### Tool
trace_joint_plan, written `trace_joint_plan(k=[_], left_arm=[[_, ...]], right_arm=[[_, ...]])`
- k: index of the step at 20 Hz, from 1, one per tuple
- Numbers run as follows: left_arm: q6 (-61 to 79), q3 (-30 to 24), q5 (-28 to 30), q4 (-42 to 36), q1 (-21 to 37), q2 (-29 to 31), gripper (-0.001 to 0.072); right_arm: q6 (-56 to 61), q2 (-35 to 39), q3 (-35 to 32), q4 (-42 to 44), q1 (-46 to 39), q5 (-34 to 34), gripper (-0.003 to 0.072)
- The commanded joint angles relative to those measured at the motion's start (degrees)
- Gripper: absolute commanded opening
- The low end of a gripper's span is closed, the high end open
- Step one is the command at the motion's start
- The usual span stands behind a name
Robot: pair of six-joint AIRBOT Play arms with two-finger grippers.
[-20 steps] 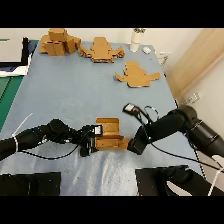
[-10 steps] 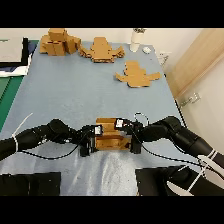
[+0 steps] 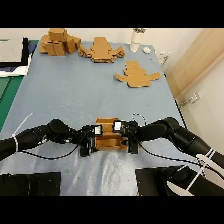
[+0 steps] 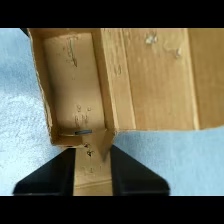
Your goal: Fold the box.
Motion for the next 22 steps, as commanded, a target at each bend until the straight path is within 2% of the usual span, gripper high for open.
trace_joint_plan(k=[1,2,8,14,15,17,18,22], left_arm=[[0.00,-0.02,0.00,0.00,0.04,-0.02,0.0510],[0.00,-0.02,0.00,0.00,0.04,-0.02,0.0509],[0.00,-0.02,0.00,0.00,0.04,-0.02,0.0510],[0.00,-0.02,0.02,0.00,0.04,-0.02,0.0510],[0.00,-0.02,0.02,0.00,0.04,-0.02,0.0510],[0.00,-0.02,0.00,0.00,0.04,-0.02,0.0510],[0.00,-0.02,0.00,0.00,0.04,-0.02,0.0509],[0.00,-0.02,0.00,0.00,0.04,-0.02,0.0510]], right_arm=[[-1.51,-0.02,-0.02,1.11,0.09,-0.48,0.0173],[-1.51,-0.02,-0.02,1.03,0.57,-0.46,0.0143],[-1.51,-0.13,-0.13,0.85,3.54,2.58,0.0143],[-1.53,-3.30,-0.11,3.21,3.58,3.93,0.0143],[-1.51,-3.54,-0.11,3.30,3.65,3.89,0.0180],[-1.49,-3.87,-0.11,3.67,3.65,3.93,0.0515],[-1.49,-3.89,-0.11,3.67,3.63,3.93,0.0534],[-1.49,-3.89,-0.11,3.63,3.63,3.91,0.0531]])
